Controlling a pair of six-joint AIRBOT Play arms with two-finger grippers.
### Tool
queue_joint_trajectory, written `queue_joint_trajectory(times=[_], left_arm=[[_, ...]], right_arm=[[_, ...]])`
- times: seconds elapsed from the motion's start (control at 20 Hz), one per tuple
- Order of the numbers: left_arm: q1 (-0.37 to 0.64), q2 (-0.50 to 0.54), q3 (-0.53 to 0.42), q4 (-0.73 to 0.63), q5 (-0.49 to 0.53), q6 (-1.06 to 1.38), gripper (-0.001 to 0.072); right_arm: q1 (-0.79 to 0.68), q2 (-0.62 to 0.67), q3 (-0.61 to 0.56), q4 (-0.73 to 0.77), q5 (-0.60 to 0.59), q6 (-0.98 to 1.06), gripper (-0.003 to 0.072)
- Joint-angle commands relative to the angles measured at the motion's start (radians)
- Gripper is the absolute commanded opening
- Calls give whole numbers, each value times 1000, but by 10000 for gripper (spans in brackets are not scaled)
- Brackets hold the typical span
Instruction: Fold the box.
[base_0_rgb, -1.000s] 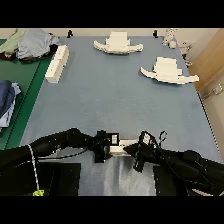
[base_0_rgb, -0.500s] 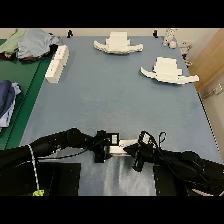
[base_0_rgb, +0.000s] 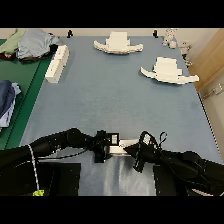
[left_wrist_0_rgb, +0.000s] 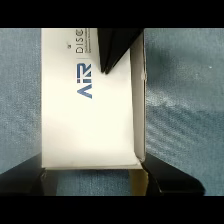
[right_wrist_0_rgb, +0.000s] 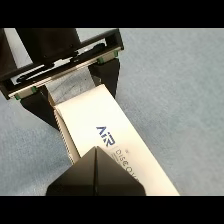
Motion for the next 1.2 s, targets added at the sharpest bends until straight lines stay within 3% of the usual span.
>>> queue_joint_trajectory(times=[0.0, 0.35, 0.5, 0.7, 0.9, 1.15], left_arm=[[0, 0, 0, 0, 0, 0, 507], [0, 0, 0, 0, 0, 0, 507], [0, 0, 0, 0, 0, 0, 507], [0, 0, 0, 0, 0, 0, 507], [0, 0, 0, 0, 0, 0, 507], [0, 0, 0, 0, 0, 0, 507]], right_arm=[[0, 71, 15, -15, 35, 0, 9], [-57, 86, 89, -122, -7, 0, 8], [-233, 29, 198, -280, -195, 54, 8], [-497, -132, 452, -548, -460, 318, 8], [-650, -317, 663, -604, -670, 480, 8], [-718, -536, 818, -685, -910, 737, 8]])
